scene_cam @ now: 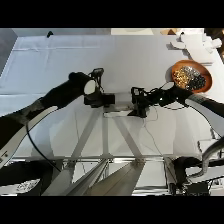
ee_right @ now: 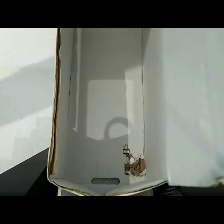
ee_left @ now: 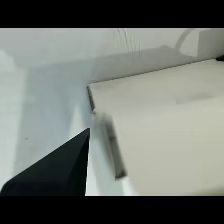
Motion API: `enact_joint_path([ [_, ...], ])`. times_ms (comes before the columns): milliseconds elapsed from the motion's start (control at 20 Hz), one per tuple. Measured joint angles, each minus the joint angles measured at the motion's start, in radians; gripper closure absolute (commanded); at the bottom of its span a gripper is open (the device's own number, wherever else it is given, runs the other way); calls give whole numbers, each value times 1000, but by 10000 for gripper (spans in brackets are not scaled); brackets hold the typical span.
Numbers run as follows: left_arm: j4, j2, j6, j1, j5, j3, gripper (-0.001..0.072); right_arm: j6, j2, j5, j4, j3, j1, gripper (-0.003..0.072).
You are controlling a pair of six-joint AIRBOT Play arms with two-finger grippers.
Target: Fold the box and place the chain.
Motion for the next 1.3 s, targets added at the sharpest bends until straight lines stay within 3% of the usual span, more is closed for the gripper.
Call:
enact_joint_path([
  [350,-200,73,510,146,-159,-18,350,0,0,0,0,0,0,289],
  [400,-229,77,619,173,-167,-34,248,0,0,0,0,0,0,289],
  [450,-253,79,724,194,-165,-54,77,0,0,1,0,0,0,289],
  [500,-274,80,834,214,-152,-80,16,0,0,1,0,0,0,289],
  [750,-396,82,1339,291,37,-229,13,0,0,0,0,0,0,289],
  [900,-546,80,1696,344,107,-303,13,0,0,1,0,0,0,289],
  [1100,-752,46,2195,408,60,-346,12,0,0,0,0,0,0,289],
  [1300,-873,6,2446,428,8,-358,11,0,0,1,0,0,0,289],
])
